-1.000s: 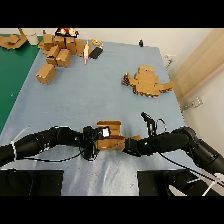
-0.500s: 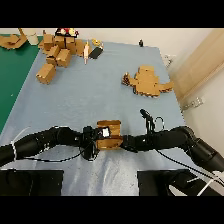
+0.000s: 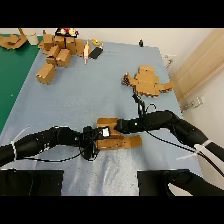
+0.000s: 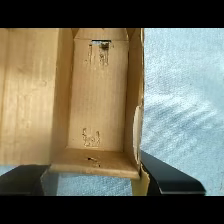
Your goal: Fold the box.
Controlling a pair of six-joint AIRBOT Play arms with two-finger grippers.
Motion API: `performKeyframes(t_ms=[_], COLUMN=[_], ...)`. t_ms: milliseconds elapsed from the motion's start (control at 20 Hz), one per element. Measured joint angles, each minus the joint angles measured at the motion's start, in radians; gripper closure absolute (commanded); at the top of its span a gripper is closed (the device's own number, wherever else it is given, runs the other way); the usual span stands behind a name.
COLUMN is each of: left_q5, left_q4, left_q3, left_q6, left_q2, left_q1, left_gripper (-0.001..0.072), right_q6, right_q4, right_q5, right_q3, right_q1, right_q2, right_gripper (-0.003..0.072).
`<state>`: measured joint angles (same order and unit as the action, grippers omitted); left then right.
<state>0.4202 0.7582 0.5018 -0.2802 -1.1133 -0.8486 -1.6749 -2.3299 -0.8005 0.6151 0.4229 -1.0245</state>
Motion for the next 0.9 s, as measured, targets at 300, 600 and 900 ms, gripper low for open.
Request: performKeyframes(t_ms=[300,600,900], left_q5=[0.001,0.0,-0.001], left_q4=[0.0,0.0,0.0], left_q3=[0.0,0.0,0.0], left_q6=[0.0,0.001,0.002], left_q2=[0.0,0.0,0.0], left_q1=[0.0,0.0,0.0], left_gripper=[0.0171,0.0171,0.0171], right_q6=[-0.128,-0.186,-0.213], right_q4=[-0.006,-0.005,0.092], right_q5=[0.008,0.008,-0.005], right_q3=[0.013,0.014,0.054], right_q1=[-0.016,-0.018,-0.018], right_q2=[-0.135,-0.172,-0.101], right_gripper=[0.0685,0.0685,0.0684])
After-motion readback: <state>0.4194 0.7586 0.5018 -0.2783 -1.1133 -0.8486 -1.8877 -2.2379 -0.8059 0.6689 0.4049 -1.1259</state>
